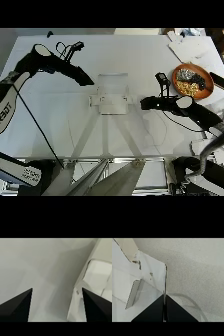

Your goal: Fold the box and place the chain.

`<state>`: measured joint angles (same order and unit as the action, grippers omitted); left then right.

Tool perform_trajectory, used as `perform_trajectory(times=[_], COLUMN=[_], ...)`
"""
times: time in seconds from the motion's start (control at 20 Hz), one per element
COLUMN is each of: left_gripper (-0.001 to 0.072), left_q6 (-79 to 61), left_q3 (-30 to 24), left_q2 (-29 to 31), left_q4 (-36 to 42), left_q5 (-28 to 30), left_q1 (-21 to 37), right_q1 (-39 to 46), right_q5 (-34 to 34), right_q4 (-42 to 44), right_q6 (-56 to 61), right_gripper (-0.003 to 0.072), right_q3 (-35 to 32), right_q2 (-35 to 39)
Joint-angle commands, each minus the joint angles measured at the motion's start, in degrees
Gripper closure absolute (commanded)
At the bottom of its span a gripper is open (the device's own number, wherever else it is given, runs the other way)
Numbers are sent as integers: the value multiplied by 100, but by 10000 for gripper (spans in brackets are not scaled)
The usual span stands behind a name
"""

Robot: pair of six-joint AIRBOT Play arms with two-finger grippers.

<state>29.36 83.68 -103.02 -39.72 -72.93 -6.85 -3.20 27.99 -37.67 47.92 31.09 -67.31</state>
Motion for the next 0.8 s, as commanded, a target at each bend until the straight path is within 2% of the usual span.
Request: perform_trajectory(times=[0.0, 0.4, 0.75], left_gripper=[15, 17, 19], left_q6=[-717, -1292, -1403], left_q3=[15, 15, 15], left_q2=[-286, -341, -640], left_q4=[804, 927, 835], left_q5=[-144, 33, -2], left_q1=[-63, -256, -535], right_q1=[-4, -4, -4], right_q5=[2, 2, 2], right_q4=[0, 0, 0], right_q6=[0, 0, 0], right_gripper=[673, 673, 673], right_q3=[-2, -2, -2], right_q2=[4, 4, 4])
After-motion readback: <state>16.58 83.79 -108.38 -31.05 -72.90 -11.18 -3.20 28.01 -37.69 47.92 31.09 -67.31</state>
